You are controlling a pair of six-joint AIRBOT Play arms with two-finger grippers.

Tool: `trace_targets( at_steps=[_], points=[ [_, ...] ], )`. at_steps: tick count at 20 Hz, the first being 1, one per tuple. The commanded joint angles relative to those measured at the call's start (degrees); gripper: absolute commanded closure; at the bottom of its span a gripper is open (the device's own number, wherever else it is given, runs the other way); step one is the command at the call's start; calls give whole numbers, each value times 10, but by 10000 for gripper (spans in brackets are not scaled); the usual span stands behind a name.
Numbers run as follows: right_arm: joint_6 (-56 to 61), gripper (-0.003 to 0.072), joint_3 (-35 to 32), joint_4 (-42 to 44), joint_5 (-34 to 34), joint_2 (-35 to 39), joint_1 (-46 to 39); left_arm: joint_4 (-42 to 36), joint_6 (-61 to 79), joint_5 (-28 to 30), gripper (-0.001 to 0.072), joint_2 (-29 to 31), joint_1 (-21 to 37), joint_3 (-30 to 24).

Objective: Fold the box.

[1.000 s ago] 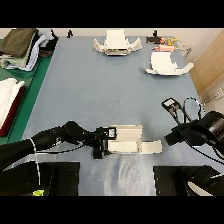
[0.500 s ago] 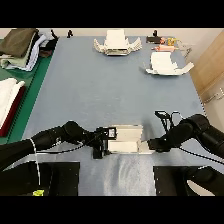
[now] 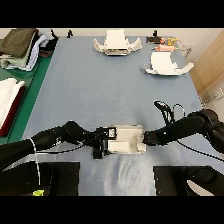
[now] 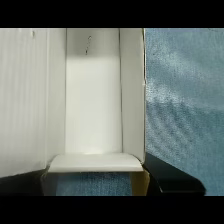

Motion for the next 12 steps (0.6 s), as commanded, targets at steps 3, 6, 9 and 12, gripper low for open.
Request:
trace_targets(
  at_steps=[3, 6, 9, 12],
  points=[
    [-2, 344, 6, 16, -3, -30, 33, 0, 0, 0, 112, 0, 0, 0],
    [-2, 264, 7, 18, 13, -79, 73, 0, 0, 0, 112, 0, 0, 0],
    [0, 264, 11, 16, 57, -106, 106, 0, 0, 0, 112, 0, 0, 0],
    [56, 265, 25, -28, 72, -115, 129, 0, 0, 0, 112, 0, 0, 0]
  ],
)
